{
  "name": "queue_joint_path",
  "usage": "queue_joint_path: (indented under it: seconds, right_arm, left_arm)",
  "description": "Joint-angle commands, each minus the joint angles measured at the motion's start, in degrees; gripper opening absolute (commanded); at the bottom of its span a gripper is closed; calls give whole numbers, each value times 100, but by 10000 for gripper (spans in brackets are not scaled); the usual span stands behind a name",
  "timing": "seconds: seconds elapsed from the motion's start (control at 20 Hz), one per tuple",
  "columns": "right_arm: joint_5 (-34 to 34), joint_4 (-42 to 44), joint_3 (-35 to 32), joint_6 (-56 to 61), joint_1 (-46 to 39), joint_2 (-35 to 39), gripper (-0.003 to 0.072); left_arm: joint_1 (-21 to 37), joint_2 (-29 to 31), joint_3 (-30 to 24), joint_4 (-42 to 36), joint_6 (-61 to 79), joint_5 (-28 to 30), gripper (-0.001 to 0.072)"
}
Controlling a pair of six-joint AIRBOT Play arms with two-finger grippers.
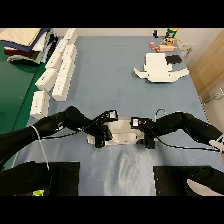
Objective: Fold the box.
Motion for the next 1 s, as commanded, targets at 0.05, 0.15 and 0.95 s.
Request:
queue_joint_path:
  seconds: [0.05, 0.15, 0.95]
  right_arm:
    - [2, 2, -2, 0, 0, -4, 505]
    - [2, 2, -2, 0, 0, -4, 505]
    - [2, 2, -2, 0, 0, -4, 505]
  left_arm:
    - [9, 212, 101, 1025, -1366, -101, 13]
    - [9, 455, 195, 1742, -2402, -297, 12]
    - [2356, 2382, -216, 3521, -9058, -2424, 12]
